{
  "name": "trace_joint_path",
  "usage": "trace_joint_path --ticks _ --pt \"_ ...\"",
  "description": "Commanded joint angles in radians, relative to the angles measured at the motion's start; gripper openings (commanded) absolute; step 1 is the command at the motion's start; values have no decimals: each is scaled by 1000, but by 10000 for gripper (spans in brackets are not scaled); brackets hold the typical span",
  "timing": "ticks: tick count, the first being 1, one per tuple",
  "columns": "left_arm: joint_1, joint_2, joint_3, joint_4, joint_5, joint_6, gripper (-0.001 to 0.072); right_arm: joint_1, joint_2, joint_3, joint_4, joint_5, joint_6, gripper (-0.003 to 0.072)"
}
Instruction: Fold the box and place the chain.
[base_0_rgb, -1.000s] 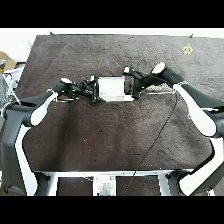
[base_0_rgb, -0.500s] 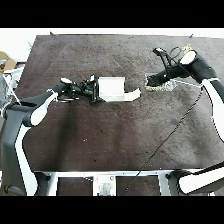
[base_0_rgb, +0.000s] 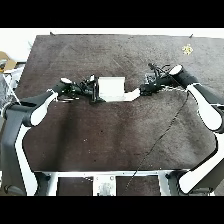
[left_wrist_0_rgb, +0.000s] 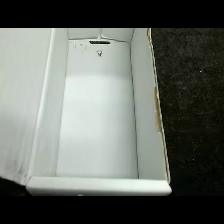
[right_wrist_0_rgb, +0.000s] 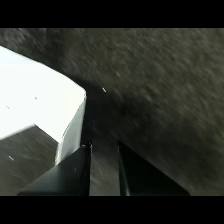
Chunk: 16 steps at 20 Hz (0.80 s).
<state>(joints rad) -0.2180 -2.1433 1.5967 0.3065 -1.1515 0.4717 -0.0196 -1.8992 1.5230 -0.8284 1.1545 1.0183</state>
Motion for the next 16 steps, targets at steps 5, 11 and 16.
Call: trace_joint_path --ticks 5,11,16 --pt "0 0 0 0 0 0 61 3 -29 0 282 86 -82 466" --pt "0 0 0 0 0 0 61 48 -28 2 332 101 -81 466" --pt "0 0 0 0 0 0 62 129 -27 13 252 47 -5 466"
